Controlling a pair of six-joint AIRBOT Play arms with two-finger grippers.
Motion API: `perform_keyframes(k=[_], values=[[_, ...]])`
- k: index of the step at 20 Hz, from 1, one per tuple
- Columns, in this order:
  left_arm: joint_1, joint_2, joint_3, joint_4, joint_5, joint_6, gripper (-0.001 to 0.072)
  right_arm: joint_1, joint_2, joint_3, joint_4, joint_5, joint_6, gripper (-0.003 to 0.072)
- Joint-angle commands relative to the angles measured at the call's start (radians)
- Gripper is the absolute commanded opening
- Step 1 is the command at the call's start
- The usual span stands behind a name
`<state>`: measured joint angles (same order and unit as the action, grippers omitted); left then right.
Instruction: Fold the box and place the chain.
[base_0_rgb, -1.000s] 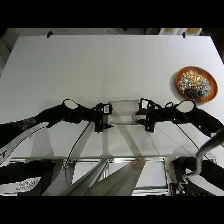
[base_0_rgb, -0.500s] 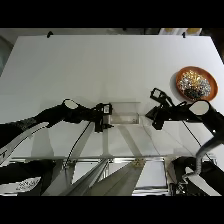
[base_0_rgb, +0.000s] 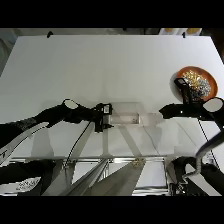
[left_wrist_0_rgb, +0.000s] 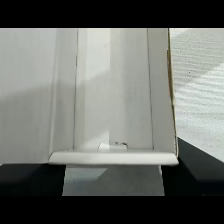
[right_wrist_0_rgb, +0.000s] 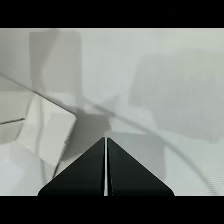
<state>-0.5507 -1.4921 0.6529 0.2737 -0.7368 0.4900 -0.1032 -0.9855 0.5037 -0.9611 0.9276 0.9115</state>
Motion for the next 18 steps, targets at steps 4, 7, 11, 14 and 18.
perform_keyframes(k=[4, 7, 11, 14, 18], values=[[0.000, 0.000, 0.000, 0.000, 0.000, 0.000, 0.0389, 0.055, -0.189, 0.000, 0.080, 0.087, 0.113, 0.0016], [0.000, 0.000, 0.000, 0.000, 0.000, 0.000, 0.0389, 0.106, -0.217, -0.013, 0.183, 0.079, 0.087, 0.0017], [0.000, 0.000, 0.000, 0.000, 0.000, 0.000, 0.0389, 0.127, -0.215, -0.014, 0.253, 0.103, 0.074, 0.0040], [0.000, 0.000, 0.000, 0.000, 0.000, 0.000, 0.0389, 0.127, -0.167, -0.014, 0.270, 0.108, 0.075, 0.0161], [0.000, 0.000, 0.000, 0.000, 0.000, 0.000, 0.0389, 0.127, -0.092, -0.014, 0.299, 0.121, 0.076, 0.0264]])
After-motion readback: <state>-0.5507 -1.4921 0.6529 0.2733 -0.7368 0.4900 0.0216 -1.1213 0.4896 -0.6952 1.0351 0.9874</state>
